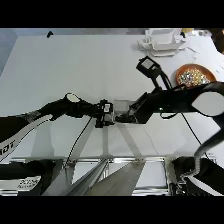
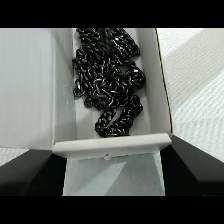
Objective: Fold the box and place the chain.
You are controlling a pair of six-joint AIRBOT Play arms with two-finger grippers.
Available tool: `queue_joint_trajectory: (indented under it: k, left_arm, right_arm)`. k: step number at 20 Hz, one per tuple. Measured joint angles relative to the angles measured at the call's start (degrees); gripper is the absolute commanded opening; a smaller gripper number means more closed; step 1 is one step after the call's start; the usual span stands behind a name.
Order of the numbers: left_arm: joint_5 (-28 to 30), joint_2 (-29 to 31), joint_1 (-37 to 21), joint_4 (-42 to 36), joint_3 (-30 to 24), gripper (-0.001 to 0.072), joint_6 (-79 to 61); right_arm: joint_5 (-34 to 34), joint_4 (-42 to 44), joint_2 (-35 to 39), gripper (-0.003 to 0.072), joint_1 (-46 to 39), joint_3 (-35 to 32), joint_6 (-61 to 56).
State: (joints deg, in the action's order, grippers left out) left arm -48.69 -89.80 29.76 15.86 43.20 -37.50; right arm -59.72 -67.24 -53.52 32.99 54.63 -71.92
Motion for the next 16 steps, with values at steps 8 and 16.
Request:
queue_joint_trajectory:
  k: [8,16]
  left_arm:
    - [0.0,0.0,0.0,0.0,0.0,0.0086,0.0]
    - [0.0,0.0,0.0,0.0,0.0,0.0086,0.0]
  right_arm:
    - [0.7,-0.5,-13.4,0.0056,0.9,-0.4,0.0]
    - [-2.7,-2.3,-12.5,0.0210,-0.4,3.1,0.0]
